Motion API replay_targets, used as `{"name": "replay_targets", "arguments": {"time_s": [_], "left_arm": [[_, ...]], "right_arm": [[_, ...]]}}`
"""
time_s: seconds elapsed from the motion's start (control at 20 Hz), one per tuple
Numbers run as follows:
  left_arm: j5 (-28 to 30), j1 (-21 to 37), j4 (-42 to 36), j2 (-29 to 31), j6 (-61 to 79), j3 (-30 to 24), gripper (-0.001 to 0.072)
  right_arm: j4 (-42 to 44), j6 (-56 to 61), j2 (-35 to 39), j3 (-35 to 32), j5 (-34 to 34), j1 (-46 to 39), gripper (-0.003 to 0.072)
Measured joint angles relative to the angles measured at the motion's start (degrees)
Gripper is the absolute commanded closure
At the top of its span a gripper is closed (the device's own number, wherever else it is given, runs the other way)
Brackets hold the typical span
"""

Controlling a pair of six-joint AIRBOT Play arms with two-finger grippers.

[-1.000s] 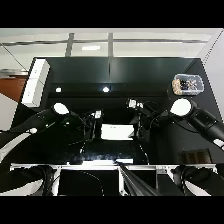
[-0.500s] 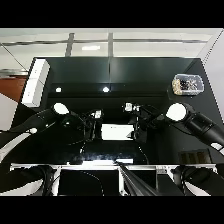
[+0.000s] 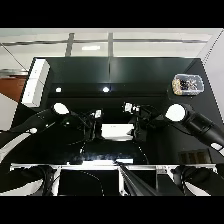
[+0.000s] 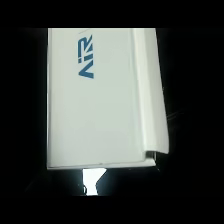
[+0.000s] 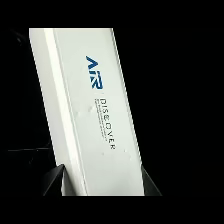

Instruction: Fold the box and place the chain.

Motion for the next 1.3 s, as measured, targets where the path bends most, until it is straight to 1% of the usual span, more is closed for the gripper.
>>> {"name": "replay_targets", "arguments": {"time_s": [0.65,0.7,0.75,0.8,1.05,1.1,1.15,1.3], "left_arm": [[0.0,0.0,0.0,0.0,0.2,0.0,0.0211],[0.0,0.0,0.0,0.0,0.2,0.0,0.0211],[0.0,0.0,0.0,0.0,0.2,0.0,0.0211],[0.0,0.0,0.0,0.0,0.2,0.0,0.0211],[0.0,0.0,0.0,0.0,0.2,0.0,0.0211],[0.0,0.0,0.0,0.0,0.2,0.0,0.0211],[0.0,0.0,0.0,0.0,0.2,0.0,0.0211],[0.0,0.0,0.0,0.0,0.2,0.0,0.0211]], "right_arm": [[0.0,0.0,0.0,0.0,0.5,0.0,0.0332],[0.0,0.0,0.0,0.0,0.5,0.0,0.0357],[0.0,0.0,-0.1,0.0,0.5,0.0,0.0492],[0.1,-0.1,-0.1,0.0,0.3,0.0,0.0548],[0.1,-0.2,-0.1,0.0,0.3,0.0,0.0546],[0.1,-0.1,-0.1,0.0,0.3,0.0,0.0457],[0.1,-0.1,-0.1,0.0,0.4,0.0,0.0420],[0.0,0.0,-0.2,0.0,0.7,0.0,0.0419]]}}
